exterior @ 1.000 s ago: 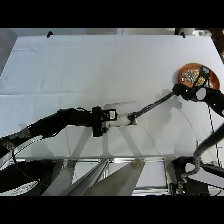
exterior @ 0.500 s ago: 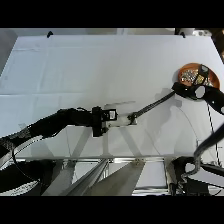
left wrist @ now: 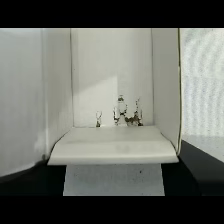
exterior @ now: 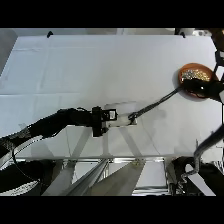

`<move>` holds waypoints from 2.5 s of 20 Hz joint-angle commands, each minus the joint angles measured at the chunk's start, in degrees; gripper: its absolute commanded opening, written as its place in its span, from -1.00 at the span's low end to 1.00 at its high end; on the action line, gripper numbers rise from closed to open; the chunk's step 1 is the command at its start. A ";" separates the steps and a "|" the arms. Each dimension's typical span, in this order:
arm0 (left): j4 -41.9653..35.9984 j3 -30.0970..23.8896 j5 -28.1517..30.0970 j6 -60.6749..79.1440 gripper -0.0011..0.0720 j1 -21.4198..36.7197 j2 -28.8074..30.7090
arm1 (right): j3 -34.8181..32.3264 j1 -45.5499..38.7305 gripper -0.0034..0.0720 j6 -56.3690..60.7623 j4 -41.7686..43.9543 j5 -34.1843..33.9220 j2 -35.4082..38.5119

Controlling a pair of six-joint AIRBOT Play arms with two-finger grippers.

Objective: Fold the box and place the chain.

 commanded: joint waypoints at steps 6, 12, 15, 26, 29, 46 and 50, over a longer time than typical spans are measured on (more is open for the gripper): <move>0.00 -0.02 0.02 0.00 -0.58 0.02 0.00 | 0.04 8.61 -0.89 -3.82 15.67 6.32 22.18; 0.00 -0.02 0.02 0.00 -0.58 0.02 0.00 | 0.04 9.57 -0.88 -15.08 39.30 10.16 23.06; 0.00 -0.02 0.02 0.00 -0.58 0.02 0.00 | 0.04 9.57 -0.88 -19.15 49.29 10.08 23.06; 0.00 -0.02 0.00 0.00 -0.58 0.02 0.00 | 0.02 9.60 -0.88 -27.52 72.22 10.88 21.22; 0.00 -0.02 0.02 0.00 -0.58 0.02 0.00 | 0.02 9.60 -0.88 -30.99 74.49 12.81 17.53; 0.00 -0.02 0.00 0.00 -0.58 0.02 0.00 | 0.02 23.63 -0.88 -36.06 72.94 10.05 -2.16; 0.00 -0.02 0.02 0.00 -0.58 0.02 0.00 | 0.00 23.65 -0.88 -28.50 57.22 12.35 -2.19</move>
